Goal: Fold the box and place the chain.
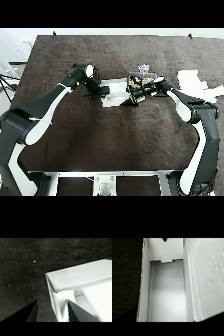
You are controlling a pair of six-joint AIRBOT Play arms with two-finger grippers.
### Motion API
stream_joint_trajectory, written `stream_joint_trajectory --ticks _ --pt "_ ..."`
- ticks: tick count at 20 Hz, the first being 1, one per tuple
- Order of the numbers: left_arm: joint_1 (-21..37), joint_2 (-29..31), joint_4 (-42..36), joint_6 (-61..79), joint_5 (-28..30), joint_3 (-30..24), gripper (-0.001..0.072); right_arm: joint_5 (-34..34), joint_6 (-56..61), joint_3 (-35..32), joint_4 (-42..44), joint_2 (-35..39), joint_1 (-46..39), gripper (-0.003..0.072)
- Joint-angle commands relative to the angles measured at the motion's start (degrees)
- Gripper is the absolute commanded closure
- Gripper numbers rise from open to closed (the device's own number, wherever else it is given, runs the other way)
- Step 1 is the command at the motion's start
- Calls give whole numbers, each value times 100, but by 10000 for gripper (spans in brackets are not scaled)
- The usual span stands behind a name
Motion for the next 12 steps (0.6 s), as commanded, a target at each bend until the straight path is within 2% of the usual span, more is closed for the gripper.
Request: stream_joint_trajectory --ticks 1,6,10,12 --pt "2 -247 52 -70 -385 391 289 -2 -2 -2 0 0 -4 251" --pt "-81 -581 345 -284 -835 909 289 -2 -2 -2 0 0 -4 251" --pt "-138 -970 518 -581 -1539 1565 289 -4 -2 -2 0 0 -4 251" --pt "-153 -1036 527 -688 -1620 1657 289 -2 -2 -2 0 0 -4 251"
